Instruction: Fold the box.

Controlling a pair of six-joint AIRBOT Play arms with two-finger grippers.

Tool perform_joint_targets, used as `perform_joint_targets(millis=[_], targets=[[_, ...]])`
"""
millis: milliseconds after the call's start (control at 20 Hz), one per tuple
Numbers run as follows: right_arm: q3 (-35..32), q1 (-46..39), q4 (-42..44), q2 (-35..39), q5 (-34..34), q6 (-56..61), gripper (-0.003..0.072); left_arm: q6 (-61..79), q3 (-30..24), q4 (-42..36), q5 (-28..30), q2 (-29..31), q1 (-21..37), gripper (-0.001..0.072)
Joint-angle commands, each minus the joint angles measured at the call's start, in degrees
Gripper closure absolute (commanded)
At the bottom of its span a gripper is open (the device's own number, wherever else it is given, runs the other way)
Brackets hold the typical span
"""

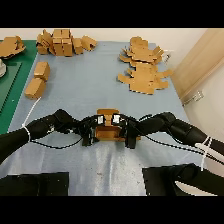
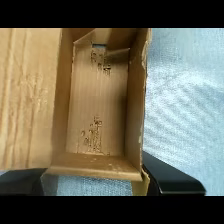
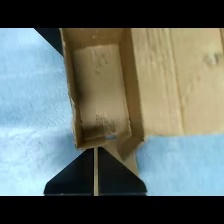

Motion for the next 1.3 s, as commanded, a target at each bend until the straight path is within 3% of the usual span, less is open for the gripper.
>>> perform_joint_targets(millis=[0, 100, 150, 200, 350, 450, 650, 750, 950, 1150, 1250], targets=[[0.0, 0.0, -10.4, 2.3, -3.4, 7.9, 0.0665, 0.0, 0.0, 0.0, 0.0, 0.0, 0.0, 0.0184], [-0.4, -1.0, -12.5, 3.2, -4.0, 7.9, 0.0664, 0.0, 0.0, 0.0, 0.0, 0.0, 0.0, 0.0184], [-0.7, -1.8, -12.6, 3.2, -2.8, 7.3, 0.0621, 0.0, 0.0, 0.0, 0.0, 0.0, 0.0, 0.0184], [-1.0, -2.3, -11.9, 2.7, -1.5, 5.3, 0.0532, 0.0, 0.0, 0.0, 0.0, 0.0, 0.0, 0.0184], [-1.1, -2.6, -5.7, -0.5, 2.7, -3.1, 0.0514, 0.0, 0.0, 0.0, 0.0, 0.0, 0.0, 0.0184], [-1.1, -2.5, 0.1, -2.9, 4.8, -9.2, 0.0437, 0.0, 0.0, 0.0, 0.0, 0.0, 0.0, 0.0184], [-1.0, -2.4, 7.2, -4.6, 5.6, -16.5, 0.0468, 0.0, 0.0, 0.0, 0.0, 0.0, 0.0, 0.0184], [-1.0, -2.4, 8.4, -4.6, 5.8, -18.4, 0.0565, 0.0, 0.0, 0.0, 0.0, 0.0, 0.0, 0.0184], [-1.1, -2.1, 8.9, -4.6, 7.3, -18.6, 0.0648, 0.0, 0.0, 0.0, 0.0, 0.0, 0.0, 0.0184], [-1.1, -0.7, 9.3, -5.4, 8.7, -18.8, 0.0642, 0.0, 0.0, 0.0, 0.0, 0.0, 0.0, 0.0184], [-1.1, -0.5, 10.7, -6.4, 8.3, -18.8, 0.0572, 0.0, 0.0, 0.0, 0.0, 0.0, 0.0, 0.0184]])
